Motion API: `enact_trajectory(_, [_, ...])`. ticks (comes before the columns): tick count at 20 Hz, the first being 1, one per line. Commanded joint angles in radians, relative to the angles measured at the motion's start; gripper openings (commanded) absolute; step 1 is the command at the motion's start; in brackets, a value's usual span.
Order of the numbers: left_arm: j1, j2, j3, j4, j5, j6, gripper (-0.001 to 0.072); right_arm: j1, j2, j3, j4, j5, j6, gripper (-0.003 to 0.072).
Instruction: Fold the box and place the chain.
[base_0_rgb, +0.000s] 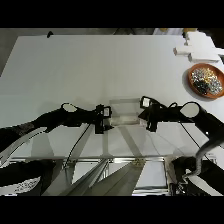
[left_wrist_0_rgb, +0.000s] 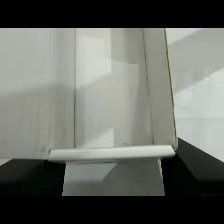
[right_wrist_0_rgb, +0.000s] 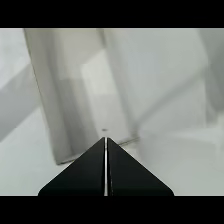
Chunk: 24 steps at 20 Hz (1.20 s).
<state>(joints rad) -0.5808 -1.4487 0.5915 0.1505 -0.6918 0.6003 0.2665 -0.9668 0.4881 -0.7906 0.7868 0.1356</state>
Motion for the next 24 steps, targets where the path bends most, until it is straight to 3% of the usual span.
enact_trajectory(1, [0.0,0.0,0.0,-0.001,-0.001,0.002,0.0209,-0.071,0.098,0.0,-0.032,-0.003,0.264,0.0017])
enact_trajectory(5, [0.0,0.0,0.0,-0.001,0.0,0.002,0.0209,-0.204,0.104,0.0,-0.077,-0.051,0.589,0.0017])
enact_trajectory(9, [0.0,0.0,0.0,-0.001,0.0,0.002,0.0209,-0.301,0.053,-0.026,-0.245,-0.039,0.919,0.0017])
enact_trajectory(11, [0.0,0.0,0.0,-0.001,-0.001,0.002,0.0209,-0.304,-0.003,-0.034,-0.254,0.002,0.948,0.0017])
enact_trajectory(16, [0.0,0.0,0.0,-0.001,-0.001,0.002,0.0209,-0.303,-0.151,-0.034,-0.111,0.134,0.948,0.0017])
enact_trajectory(24, [0.0,0.0,0.0,-0.001,-0.001,0.002,0.0209,-0.303,-0.166,-0.034,-0.017,0.171,0.917,0.0017])
